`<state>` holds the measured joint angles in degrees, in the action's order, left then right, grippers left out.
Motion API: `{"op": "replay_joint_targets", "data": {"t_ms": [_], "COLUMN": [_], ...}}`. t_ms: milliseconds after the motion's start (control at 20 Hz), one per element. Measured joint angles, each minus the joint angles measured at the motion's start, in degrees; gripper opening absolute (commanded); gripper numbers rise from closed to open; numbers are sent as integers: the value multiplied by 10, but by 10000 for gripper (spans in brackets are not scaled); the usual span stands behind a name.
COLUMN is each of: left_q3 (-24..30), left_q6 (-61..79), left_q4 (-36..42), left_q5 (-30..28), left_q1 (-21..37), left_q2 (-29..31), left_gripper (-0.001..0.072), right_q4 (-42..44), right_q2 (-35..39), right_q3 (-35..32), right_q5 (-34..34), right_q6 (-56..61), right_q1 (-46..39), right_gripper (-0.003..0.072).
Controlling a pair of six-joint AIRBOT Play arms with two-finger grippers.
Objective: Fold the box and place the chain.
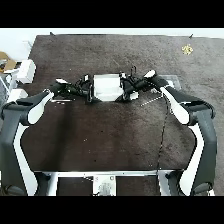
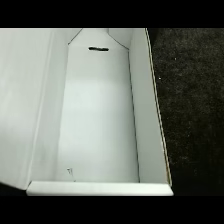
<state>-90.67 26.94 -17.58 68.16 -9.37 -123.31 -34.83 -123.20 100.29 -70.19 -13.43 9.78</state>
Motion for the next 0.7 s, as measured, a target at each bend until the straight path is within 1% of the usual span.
{"op": "replay_joint_targets", "data": {"t_ms": [200, 450, 700], "left_q3": [0, 0, 0], "left_q6": [0, 0, 0], "left_q4": [0, 0, 0], "left_q5": [3, 7, 9], "left_q1": [0, 0, 0], "left_q2": [0, 0, 0], "left_gripper": [275, 275, 275], "right_q4": [-40, -132, -203], "right_q2": [16, 48, 96], "right_q3": [0, 0, 0], "right_q5": [4, 3, -14], "right_q6": [36, 95, 173], "right_q1": [-1, -1, -3], "right_gripper": [690, 689, 680]}}
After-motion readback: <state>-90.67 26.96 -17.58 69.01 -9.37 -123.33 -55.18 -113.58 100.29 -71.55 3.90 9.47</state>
